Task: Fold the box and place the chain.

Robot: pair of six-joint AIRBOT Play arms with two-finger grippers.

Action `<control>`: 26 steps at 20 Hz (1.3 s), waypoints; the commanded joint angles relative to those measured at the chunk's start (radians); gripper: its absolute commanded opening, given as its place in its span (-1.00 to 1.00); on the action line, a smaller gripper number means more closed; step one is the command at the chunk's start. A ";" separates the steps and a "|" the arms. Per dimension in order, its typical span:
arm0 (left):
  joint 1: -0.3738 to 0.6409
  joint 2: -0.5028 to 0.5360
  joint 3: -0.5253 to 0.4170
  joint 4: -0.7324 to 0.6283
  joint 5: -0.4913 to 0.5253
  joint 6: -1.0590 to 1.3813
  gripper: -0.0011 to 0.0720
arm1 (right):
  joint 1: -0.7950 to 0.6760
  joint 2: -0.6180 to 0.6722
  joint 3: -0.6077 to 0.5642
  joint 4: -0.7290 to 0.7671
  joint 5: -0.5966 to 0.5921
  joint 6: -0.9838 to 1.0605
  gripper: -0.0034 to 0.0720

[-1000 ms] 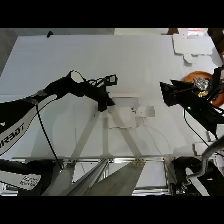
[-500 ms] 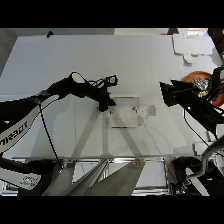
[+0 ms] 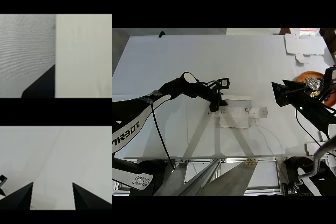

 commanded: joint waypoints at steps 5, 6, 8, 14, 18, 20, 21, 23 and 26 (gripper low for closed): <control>0.000 0.000 0.000 0.006 -0.027 0.006 -0.94 | 0.000 -0.001 0.001 0.000 0.000 0.000 0.46; 0.000 0.000 0.000 0.006 -0.031 0.006 -0.94 | 0.000 -0.001 0.001 0.000 0.000 0.000 0.46; 0.000 0.000 0.000 0.006 -0.036 0.006 -0.94 | 0.000 -0.001 0.001 0.000 0.000 0.000 0.46; -0.018 -0.001 0.000 0.006 -0.009 0.007 -0.96 | 0.000 -0.001 0.001 0.000 0.000 0.000 0.46; -0.029 -0.001 0.000 -0.002 0.050 0.007 -0.96 | 0.000 -0.001 0.001 0.000 0.000 0.000 0.46; -0.029 -0.001 0.000 -0.029 0.050 0.008 -0.96 | 0.000 -0.001 0.001 0.000 0.000 0.000 0.46; -0.029 -0.001 0.000 -0.036 0.051 0.010 -0.96 | 0.000 -0.001 0.001 0.000 0.000 0.000 0.46; -0.028 -0.004 0.000 -0.035 0.054 0.010 -0.96 | 0.000 -0.001 0.001 0.000 0.000 0.000 0.46; -0.029 -0.035 -0.001 -0.037 0.045 0.006 -0.96 | 0.000 -0.001 0.001 0.000 0.001 0.000 0.46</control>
